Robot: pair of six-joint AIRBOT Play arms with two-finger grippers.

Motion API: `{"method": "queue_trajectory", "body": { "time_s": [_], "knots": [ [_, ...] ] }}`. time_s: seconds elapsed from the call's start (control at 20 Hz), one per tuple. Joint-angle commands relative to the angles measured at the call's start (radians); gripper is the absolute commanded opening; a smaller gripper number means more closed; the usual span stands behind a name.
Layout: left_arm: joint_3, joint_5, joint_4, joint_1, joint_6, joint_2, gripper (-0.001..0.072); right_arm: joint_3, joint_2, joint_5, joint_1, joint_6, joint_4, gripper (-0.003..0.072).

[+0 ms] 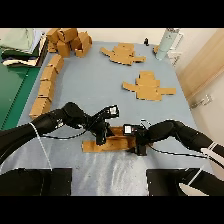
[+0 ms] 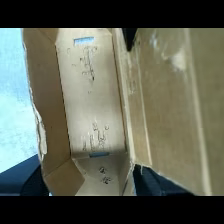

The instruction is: Fold the box.

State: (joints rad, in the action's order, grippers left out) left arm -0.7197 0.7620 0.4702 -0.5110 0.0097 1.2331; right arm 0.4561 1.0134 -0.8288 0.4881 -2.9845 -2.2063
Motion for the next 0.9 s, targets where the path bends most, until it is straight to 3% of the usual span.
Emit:
{"method": "queue_trajectory", "body": {
  "time_s": [0.0,0.1,0.2,0.35,0.45,0.85],
  "knots": [
    [0.000,0.000,0.000,0.001,0.000,0.000,0.0015,0.001,0.013,-0.003,0.000,0.000,-0.006,0.0706],
    [0.000,0.000,0.000,0.001,0.000,0.000,0.0015,0.001,0.013,-0.008,0.000,-0.001,-0.007,0.0692],
    [0.000,0.000,0.000,0.001,0.000,0.000,0.0015,0.000,0.014,-0.012,0.000,-0.001,-0.007,0.0564],
    [0.000,0.000,0.000,0.001,0.000,0.000,0.0015,0.000,0.014,-0.011,0.000,-0.001,-0.005,0.0562],
    [0.000,0.000,0.000,0.001,0.000,0.000,0.0015,0.000,0.014,-0.011,0.000,-0.001,-0.005,0.0494],
    [0.000,0.000,0.000,0.001,0.000,0.000,0.0015,0.000,0.014,-0.011,0.000,-0.001,-0.004,0.0496]
  ]
}}
